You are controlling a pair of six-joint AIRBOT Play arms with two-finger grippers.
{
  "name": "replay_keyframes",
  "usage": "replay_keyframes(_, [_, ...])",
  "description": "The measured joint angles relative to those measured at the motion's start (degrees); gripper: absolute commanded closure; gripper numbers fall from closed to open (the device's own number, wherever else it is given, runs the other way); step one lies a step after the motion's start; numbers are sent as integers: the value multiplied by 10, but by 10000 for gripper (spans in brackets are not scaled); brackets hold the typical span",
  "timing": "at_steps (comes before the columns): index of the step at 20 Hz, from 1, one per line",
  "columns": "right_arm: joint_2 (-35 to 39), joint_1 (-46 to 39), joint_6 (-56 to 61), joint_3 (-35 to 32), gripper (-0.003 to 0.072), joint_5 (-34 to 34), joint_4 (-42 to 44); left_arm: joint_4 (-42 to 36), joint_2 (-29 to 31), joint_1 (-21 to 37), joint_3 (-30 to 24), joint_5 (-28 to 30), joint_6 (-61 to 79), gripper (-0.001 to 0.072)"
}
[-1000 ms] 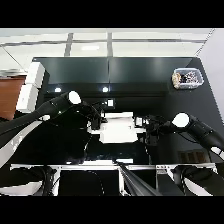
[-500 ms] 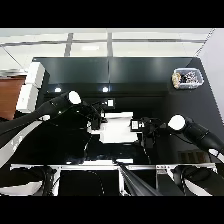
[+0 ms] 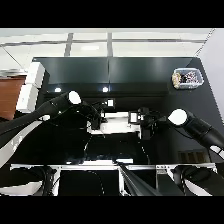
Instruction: Fold the box and place the chain.
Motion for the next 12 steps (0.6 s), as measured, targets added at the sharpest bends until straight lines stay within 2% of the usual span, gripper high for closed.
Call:
replay_keyframes(6, [0, -14, -9, 6, -23, -28, -7, 0, 0, 0, 0, 1, -1, 684])
replay_keyframes(12, [-12, -45, -21, 6, -23, -16, 34, 0, 0, 0, 0, 1, 0, 684])
